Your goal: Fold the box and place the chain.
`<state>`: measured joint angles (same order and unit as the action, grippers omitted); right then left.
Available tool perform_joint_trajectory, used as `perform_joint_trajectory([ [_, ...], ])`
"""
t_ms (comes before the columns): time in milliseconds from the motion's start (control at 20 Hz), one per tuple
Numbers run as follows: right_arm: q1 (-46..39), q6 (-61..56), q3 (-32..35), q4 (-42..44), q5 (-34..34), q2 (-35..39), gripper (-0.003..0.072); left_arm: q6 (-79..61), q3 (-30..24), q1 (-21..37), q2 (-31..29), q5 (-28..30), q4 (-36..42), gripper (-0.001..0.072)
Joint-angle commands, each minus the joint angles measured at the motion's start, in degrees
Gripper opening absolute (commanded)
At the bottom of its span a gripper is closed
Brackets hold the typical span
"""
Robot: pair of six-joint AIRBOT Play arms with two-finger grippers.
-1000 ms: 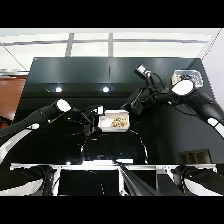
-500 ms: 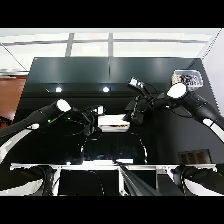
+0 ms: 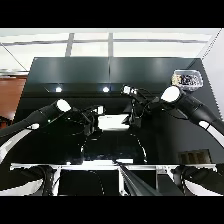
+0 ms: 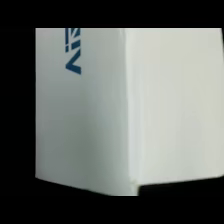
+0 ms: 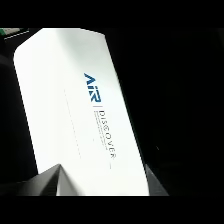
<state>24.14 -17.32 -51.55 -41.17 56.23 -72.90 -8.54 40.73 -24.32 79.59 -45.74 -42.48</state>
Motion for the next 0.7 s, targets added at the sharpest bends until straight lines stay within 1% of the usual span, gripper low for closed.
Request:
perform_joint_trajectory([
  [0, 1.0, 0.4, 0.0, -0.9, -0.3, 0.0, 0.0468, 0.0, 0.0, 0.1, 0.0, 0.0, 0.0, 0.0395],
  [50, 1.1, 0.4, 0.0, -0.8, -0.3, 0.0, 0.0466, 0.0, 0.0, 0.1, 0.0, 0.0, 0.0, 0.0395],
  [100, 1.2, 0.4, 0.0, -0.8, -0.3, 0.0, 0.0409, 0.0, 0.0, 0.1, 0.0, 0.0, 0.0, 0.0395],
  [150, 1.2, 0.4, 0.0, -0.8, -0.4, 0.0, 0.0410, 0.0, 0.0, 0.1, 0.0, 0.0, 0.0, 0.0395],
  [200, 1.2, 0.2, 0.0, -0.8, -0.4, 0.0, 0.0298, 0.0, 0.0, 0.1, 0.0, 0.0, 0.0, 0.0395],
  [250, 1.2, -0.2, 0.0, -0.9, -0.4, 0.0, 0.0261, 0.0, 0.0, 0.1, 0.0, 0.0, 0.0, 0.0395],
  [650, 1.7, -0.2, 0.0, -0.9, -1.0, 0.0, 0.0262, 0.0, 0.0, 0.1, 0.0, 0.0, 0.0, 0.0395],
])
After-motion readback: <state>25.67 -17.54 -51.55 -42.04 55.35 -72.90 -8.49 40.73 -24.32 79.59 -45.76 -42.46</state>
